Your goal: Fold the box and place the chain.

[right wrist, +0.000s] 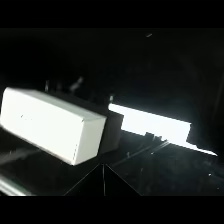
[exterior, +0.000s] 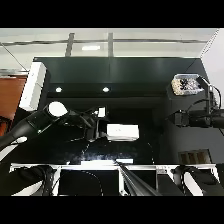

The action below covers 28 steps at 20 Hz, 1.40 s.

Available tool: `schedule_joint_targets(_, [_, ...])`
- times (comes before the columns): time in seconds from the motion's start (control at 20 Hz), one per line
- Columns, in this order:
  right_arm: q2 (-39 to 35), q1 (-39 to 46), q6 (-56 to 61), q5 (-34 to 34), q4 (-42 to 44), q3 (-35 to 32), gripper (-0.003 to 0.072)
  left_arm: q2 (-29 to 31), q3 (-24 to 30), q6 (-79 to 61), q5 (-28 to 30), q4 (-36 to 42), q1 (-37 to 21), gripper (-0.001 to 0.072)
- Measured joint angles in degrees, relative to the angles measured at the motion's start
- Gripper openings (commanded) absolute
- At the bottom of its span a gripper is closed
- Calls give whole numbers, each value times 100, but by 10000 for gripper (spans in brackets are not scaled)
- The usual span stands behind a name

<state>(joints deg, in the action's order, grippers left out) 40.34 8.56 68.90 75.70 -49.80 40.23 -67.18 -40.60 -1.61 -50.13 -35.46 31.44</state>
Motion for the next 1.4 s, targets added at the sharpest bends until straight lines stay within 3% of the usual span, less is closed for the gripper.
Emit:
schedule_joint_targets(0.3, [-44, 116, 118, -313, -96, -59, 8, -844, -785, 555, 352, 164, 850, 711])
schedule_joint_targets(0.55, [-46, 129, 129, -372, -111, -63, 8, -1410, -1172, 949, 448, 181, 1130, 711])
schedule_joint_targets(1.05, [-46, 133, 103, -437, -127, -63, 7, -1567, -1268, 1106, 210, 177, 1202, 712])
schedule_joint_targets(1.4, [-46, 133, 98, -448, -129, -63, 8, -1580, -1270, 1106, 225, -258, 1392, 712])
